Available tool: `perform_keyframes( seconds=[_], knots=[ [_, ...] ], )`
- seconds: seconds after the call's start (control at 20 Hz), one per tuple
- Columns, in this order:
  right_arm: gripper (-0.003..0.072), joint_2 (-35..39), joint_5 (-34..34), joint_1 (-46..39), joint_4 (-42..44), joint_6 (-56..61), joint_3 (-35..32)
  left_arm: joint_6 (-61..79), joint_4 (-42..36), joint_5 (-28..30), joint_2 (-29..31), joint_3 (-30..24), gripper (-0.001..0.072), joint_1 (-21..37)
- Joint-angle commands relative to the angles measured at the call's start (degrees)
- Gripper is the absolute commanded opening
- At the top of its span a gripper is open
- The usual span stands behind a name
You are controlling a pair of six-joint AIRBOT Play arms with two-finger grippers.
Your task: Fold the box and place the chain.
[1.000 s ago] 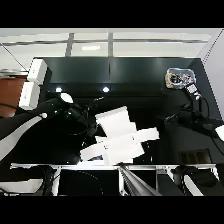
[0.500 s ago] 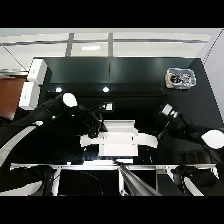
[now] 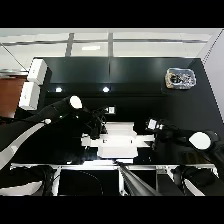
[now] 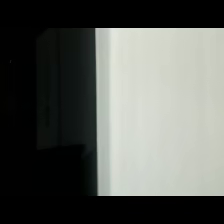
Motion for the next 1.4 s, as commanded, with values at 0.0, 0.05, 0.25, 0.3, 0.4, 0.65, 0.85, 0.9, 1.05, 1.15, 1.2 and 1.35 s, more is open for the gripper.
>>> perform_keyframes(
  seconds=[0.0, 0.05, 0.25, 0.3, 0.4, 0.65, 0.85, 0.9, 1.05, 1.15, 1.2, 1.35],
  knots=[
    [0.0707, -5.88, -0.79, 1.88, 2.62, -7.54, -0.13, -0.39, 0.31, 0.22, -0.39, 0.02, 0.0028, -0.02],
    [0.0707, -7.39, -0.83, 2.10, 3.15, -8.87, -0.13, -0.39, 0.31, 0.20, -0.39, 0.02, 0.0028, -0.02],
    [0.0708, -10.16, -0.70, 2.10, 4.35, -11.06, -0.13, -0.39, 0.31, 0.20, -0.39, 0.02, 0.0028, -0.02],
    [0.0708, -10.16, -0.26, 2.10, 5.46, -11.65, -0.13, -0.39, 0.31, 0.20, -0.39, 0.02, 0.0028, -0.02],
    [0.0707, -10.21, 1.60, 2.10, 8.46, -13.75, -0.13, -0.37, 0.31, 0.22, -0.39, 0.02, 0.0028, -0.02],
    [0.0708, -10.78, 2.45, 2.12, 10.93, -15.21, -0.13, -0.39, 0.31, 0.92, -0.39, 0.15, 0.0028, -0.02],
    [0.0707, -12.50, 1.66, 5.53, 10.82, -16.28, -0.13, -0.39, 0.33, 1.79, -0.39, 0.48, 0.0028, -0.02],
    [0.0707, -12.72, 1.29, 6.32, 10.80, -16.28, -0.13, -0.50, 0.33, 2.01, -0.39, 0.50, 0.0028, 0.00],
    [0.0707, -12.72, 0.98, 6.64, 9.66, -16.24, -0.13, -1.97, 0.52, 3.41, -0.39, 0.50, 0.0028, 0.22],
    [0.0707, -12.72, 0.90, 6.64, 8.63, -16.24, -0.13, -2.36, 0.52, 3.43, -0.39, 0.50, 0.0028, 1.09],
    [0.0707, -12.72, 0.90, 6.67, 8.79, -16.24, -0.13, -3.19, 0.50, 3.54, -0.39, 0.50, 0.0028, 1.55],
    [0.0707, -12.72, 0.26, 6.67, 9.42, -16.26, -0.13, -3.19, 0.31, 3.52, -0.39, 0.50, 0.0028, 2.14]
  ],
)
